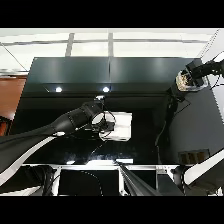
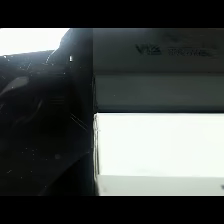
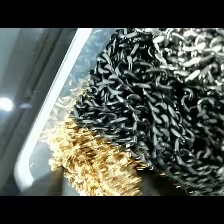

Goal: Fold the box and place the chain.

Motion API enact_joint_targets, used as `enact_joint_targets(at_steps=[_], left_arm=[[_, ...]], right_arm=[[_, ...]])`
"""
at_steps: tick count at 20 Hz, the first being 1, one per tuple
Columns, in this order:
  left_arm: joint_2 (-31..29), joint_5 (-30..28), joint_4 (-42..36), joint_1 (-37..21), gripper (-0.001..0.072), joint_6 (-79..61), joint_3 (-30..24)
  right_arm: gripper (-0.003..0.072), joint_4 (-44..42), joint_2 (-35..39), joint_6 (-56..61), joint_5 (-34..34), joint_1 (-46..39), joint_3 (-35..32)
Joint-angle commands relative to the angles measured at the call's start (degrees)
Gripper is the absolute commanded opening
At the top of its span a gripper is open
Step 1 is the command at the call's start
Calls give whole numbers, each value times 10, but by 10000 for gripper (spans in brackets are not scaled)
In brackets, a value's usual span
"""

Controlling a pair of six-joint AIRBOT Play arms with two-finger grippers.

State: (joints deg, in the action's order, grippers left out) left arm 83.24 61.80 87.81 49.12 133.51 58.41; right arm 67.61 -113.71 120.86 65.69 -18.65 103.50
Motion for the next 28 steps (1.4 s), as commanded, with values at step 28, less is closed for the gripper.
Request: enact_joint_targets(at_steps=[28], left_arm=[[0,2,0,0,27,0,0]], right_arm=[[7,-156,515,-360,108,8,42]])
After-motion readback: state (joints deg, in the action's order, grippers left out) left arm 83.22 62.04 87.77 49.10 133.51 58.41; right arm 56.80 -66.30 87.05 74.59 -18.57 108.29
